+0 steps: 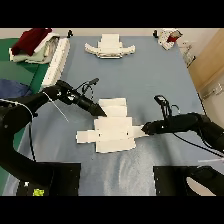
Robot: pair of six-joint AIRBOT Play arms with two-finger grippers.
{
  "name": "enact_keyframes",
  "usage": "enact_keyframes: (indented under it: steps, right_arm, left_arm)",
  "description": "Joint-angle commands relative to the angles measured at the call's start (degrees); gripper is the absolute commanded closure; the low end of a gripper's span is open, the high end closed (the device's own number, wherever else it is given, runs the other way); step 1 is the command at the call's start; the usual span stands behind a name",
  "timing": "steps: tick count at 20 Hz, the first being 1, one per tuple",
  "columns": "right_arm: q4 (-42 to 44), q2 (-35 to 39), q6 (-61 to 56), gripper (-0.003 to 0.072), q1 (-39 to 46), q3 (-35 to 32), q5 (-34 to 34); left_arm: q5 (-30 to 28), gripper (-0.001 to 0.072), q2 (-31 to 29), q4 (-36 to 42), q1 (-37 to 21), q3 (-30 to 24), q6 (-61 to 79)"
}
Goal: Fold the box.
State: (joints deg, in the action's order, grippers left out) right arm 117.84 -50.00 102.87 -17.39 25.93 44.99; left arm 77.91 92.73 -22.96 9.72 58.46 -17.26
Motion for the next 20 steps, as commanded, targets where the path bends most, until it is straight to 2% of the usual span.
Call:
enact_keyframes:
  steps: [1,2,5,8,13,15,18,20]
  right_arm:
    - [-15.67,0.07,-13.99,0.0203,3.23,4.11,-0.42]
    - [-17.62,0.07,-17.84,0.0155,4.11,5.49,-0.46]
    - [-18.67,0.07,-25.79,0.0157,5.64,9.03,-1.55]
    - [-16.81,0.07,-26.56,0.0157,5.62,10.05,-3.04]
    - [-15.76,0.04,-26.56,0.0158,5.62,10.05,-2.95]
    - [-15.10,0.04,-26.56,0.0157,5.62,10.05,-2.97]
    - [-14.95,0.04,-26.56,0.0157,5.62,10.05,-2.97]
    - [-14.93,0.02,-26.56,0.0158,5.62,10.05,-2.95]
  left_arm:
    - [-1.99,0.0702,-4.94,-0.33,0.35,0.09,8.13]
    - [-3.58,0.0703,-7.32,-0.81,1.01,-0.28,9.92]
    - [-11.10,0.0703,-15.47,-1.53,3.80,-4.35,13.92]
    - [-18.08,0.0703,-24.20,-0.90,7.32,-12.39,19.67]
    - [-31.50,0.0702,-37.70,5.11,14.49,-25.59,31.30]
    - [-34.71,0.0701,-40.46,5.25,16.92,-28.92,31.41]
    - [-36.70,0.0700,-40.50,5.18,19.89,-31.52,31.43]
    - [-40.61,0.0700,-40.50,5.16,22.21,-32.76,31.43]
